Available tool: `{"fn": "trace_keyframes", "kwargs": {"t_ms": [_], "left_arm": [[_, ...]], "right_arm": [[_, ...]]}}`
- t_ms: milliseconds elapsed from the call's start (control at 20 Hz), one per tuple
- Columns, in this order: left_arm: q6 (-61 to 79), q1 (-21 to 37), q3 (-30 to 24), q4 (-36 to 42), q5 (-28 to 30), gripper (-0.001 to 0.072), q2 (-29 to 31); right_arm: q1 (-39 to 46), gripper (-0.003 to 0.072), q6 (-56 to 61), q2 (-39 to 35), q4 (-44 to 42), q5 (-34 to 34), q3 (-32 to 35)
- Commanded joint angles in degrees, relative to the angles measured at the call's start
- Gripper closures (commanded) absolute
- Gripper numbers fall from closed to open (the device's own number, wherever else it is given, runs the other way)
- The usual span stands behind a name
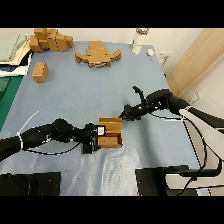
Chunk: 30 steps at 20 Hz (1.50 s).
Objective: Fold the box.
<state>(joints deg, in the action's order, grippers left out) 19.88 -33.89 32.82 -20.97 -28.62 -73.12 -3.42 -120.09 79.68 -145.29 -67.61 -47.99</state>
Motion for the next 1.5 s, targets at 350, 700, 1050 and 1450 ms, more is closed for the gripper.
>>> {"fn": "trace_keyframes", "kwargs": {"t_ms": [350,700,1050,1450], "left_arm": [[0.0,0.0,0.0,0.0,0.0,0.0181,0.0],[0.0,0.0,0.0,0.0,0.0,0.0182,0.0],[0.0,0.0,0.0,0.0,0.0,0.0182,0.0],[0.0,0.0,0.0,0.0,0.0,0.0182,0.0]], "right_arm": [[-2.0,0.0682,-3.6,0.6,-1.9,-0.5,0.0],[-4.3,0.0681,-11.4,-0.2,-1.8,-1.8,0.1],[-18.7,0.0682,-13.8,-11.8,12.0,5.6,4.4],[-29.1,0.0682,-14.1,-31.5,21.5,22.1,18.2]]}}
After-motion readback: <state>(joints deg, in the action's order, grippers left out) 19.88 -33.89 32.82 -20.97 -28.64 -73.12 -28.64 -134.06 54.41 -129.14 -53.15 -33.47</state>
